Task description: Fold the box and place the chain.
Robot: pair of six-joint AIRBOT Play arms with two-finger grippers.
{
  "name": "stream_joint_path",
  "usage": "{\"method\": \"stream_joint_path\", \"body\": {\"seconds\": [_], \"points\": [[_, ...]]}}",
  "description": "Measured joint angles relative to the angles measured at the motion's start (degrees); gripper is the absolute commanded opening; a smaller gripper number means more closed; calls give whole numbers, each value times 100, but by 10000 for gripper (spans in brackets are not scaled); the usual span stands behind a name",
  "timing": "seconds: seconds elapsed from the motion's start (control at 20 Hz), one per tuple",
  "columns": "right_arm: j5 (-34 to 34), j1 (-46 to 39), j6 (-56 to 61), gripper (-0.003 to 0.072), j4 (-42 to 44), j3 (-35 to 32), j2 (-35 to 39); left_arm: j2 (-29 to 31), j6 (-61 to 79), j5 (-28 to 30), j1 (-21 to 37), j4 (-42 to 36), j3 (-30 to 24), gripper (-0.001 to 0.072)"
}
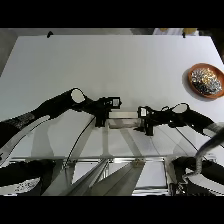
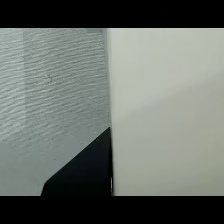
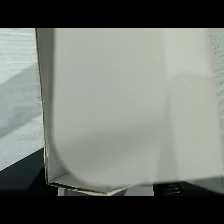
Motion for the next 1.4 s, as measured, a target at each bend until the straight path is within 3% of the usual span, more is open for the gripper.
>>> {"method": "stream_joint_path", "body": {"seconds": [0.2,1.4], "points": [[-46,0,2,333,-2,0,-57,0,-2,2,0,2,0,12],[-72,2,42,336,-26,0,-72,0,-2,7,0,0,0,12]]}}
